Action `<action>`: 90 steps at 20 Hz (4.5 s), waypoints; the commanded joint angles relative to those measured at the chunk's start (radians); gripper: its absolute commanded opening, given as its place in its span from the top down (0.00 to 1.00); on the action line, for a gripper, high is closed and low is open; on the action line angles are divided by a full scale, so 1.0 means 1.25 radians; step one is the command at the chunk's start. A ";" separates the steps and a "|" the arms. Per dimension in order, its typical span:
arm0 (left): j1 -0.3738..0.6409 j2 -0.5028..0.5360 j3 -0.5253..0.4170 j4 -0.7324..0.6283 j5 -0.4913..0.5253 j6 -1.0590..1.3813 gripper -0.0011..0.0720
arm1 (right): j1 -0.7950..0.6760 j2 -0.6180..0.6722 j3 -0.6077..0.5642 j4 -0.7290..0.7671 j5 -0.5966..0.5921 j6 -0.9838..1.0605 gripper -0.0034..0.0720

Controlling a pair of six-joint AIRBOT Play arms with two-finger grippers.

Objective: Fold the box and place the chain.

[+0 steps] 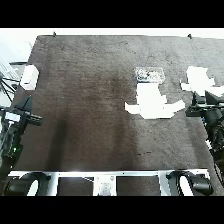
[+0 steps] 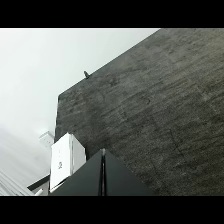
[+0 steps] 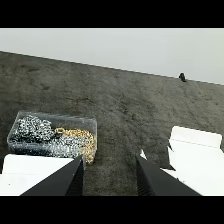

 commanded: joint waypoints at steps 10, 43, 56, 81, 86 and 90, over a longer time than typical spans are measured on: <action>0.000 0.001 0.001 0.000 0.000 0.000 0.96 | -0.008 -0.067 0.102 0.005 -0.032 0.044 0.39; 0.000 0.001 0.001 0.000 0.000 0.000 0.96 | -0.332 -1.146 1.032 -0.629 1.102 0.711 0.38; 0.000 0.001 0.001 0.000 0.000 0.000 0.96 | -0.311 -1.273 1.017 -0.587 1.172 0.701 0.38; 0.000 0.001 0.001 0.000 0.000 0.000 0.96 | 0.073 -1.138 0.753 -0.137 0.856 0.611 0.94; 0.000 0.001 0.001 0.000 0.000 0.000 0.96 | 0.124 -1.209 0.864 -0.184 0.856 0.672 0.94; 0.000 0.001 0.001 0.001 0.027 0.001 0.96 | 0.129 -1.281 0.911 -0.206 0.858 0.689 0.94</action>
